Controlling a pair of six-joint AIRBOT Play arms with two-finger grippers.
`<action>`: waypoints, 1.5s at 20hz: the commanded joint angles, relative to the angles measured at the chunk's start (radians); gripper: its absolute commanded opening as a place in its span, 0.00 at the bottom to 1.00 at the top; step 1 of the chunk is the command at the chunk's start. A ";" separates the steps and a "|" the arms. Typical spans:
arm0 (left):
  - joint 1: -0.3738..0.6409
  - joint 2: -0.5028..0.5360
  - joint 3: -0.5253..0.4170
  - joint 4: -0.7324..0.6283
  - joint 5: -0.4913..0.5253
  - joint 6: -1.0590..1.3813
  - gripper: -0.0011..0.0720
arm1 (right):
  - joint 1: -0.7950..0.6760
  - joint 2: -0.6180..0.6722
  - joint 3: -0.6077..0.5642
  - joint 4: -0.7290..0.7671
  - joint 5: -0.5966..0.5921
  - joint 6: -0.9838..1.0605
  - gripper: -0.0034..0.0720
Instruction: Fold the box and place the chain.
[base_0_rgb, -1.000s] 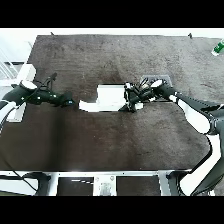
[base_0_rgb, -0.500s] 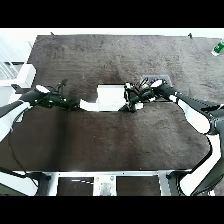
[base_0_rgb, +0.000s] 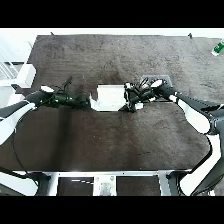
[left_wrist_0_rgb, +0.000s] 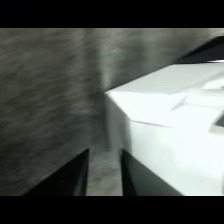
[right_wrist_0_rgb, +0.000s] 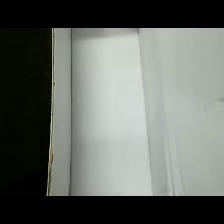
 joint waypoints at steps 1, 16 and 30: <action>0.000 0.031 0.001 -0.052 -0.005 0.047 0.36 | 0.000 0.000 0.000 0.000 0.000 0.000 0.70; -0.053 0.033 0.002 -0.076 -0.042 0.056 0.53 | 0.000 0.000 0.000 0.000 0.000 0.000 0.70; -0.205 0.032 0.208 0.363 0.016 -0.370 0.52 | 0.000 0.000 0.000 0.000 0.001 0.000 0.70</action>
